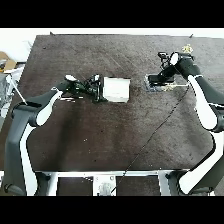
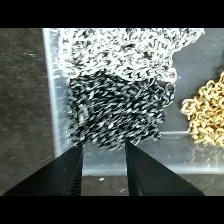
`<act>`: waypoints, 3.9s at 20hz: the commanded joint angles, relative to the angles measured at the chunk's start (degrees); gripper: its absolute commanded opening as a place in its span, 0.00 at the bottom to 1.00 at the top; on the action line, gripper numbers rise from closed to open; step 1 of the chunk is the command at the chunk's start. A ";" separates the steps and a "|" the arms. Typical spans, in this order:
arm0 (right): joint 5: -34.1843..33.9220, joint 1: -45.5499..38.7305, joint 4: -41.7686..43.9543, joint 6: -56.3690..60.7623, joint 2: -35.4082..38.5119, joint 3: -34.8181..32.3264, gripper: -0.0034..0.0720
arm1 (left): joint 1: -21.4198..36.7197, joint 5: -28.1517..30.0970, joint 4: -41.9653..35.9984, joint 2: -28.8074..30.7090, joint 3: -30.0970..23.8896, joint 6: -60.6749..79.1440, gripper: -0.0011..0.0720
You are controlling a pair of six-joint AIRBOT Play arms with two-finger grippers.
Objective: Fold the box and place the chain.
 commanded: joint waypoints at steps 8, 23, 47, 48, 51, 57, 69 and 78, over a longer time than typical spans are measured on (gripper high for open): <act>-3.48 -0.11 1.03 -0.81 -2.14 0.00 0.20 | 0.02 0.02 0.02 -0.02 0.02 0.09 0.39; 0.48 0.09 -0.13 -1.97 15.37 0.04 0.05 | 0.02 0.02 0.02 -0.02 0.02 0.09 0.39; -29.90 4.17 -6.95 -1.22 36.68 -21.29 0.05 | 0.02 0.00 0.02 -0.02 0.02 0.09 0.39; -29.81 4.20 -5.75 -0.72 36.89 -21.07 0.05 | 0.02 0.00 0.00 -0.02 0.02 0.09 0.39; -29.38 4.24 -0.72 -0.81 40.09 -19.76 0.05 | 0.02 0.02 0.00 -0.02 0.02 0.09 0.39; -29.14 4.87 7.08 -4.74 45.75 -19.06 0.05 | 0.02 0.02 0.02 -0.02 0.02 0.09 0.39; -29.14 12.15 9.49 -8.20 45.46 -19.15 0.05 | 0.02 0.02 0.02 -0.02 0.02 0.09 0.39; -31.36 17.66 9.53 -9.62 45.46 -19.12 0.05 | 0.02 0.02 0.02 -0.02 0.02 0.09 0.39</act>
